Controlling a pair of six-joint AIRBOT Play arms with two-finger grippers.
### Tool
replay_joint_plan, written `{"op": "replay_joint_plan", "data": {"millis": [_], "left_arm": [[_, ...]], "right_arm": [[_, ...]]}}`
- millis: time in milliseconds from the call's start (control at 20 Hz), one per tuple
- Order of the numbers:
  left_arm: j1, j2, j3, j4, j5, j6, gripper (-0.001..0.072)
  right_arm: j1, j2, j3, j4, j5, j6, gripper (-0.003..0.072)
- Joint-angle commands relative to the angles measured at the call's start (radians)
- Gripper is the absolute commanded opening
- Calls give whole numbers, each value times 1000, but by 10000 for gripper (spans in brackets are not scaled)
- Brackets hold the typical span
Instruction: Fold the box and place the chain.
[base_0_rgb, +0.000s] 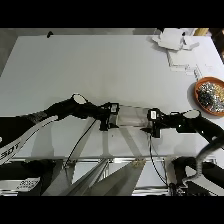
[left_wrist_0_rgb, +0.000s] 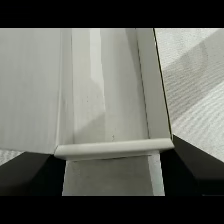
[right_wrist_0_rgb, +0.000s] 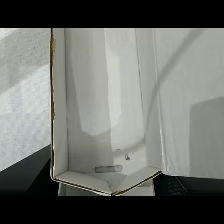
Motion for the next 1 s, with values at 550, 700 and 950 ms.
{"op": "replay_joint_plan", "data": {"millis": [550, 700, 950], "left_arm": [[-1, -1, -1, 2, -1, 1, 272], [-1, -1, -1, 2, -1, 1, 272], [-1, -1, -1, 2, -1, 1, 272]], "right_arm": [[0, 0, 0, 0, 12, 9, 401], [0, 1, 0, -19, 20, 11, 401], [-1, 47, 0, -116, -5, 166, 693]]}}
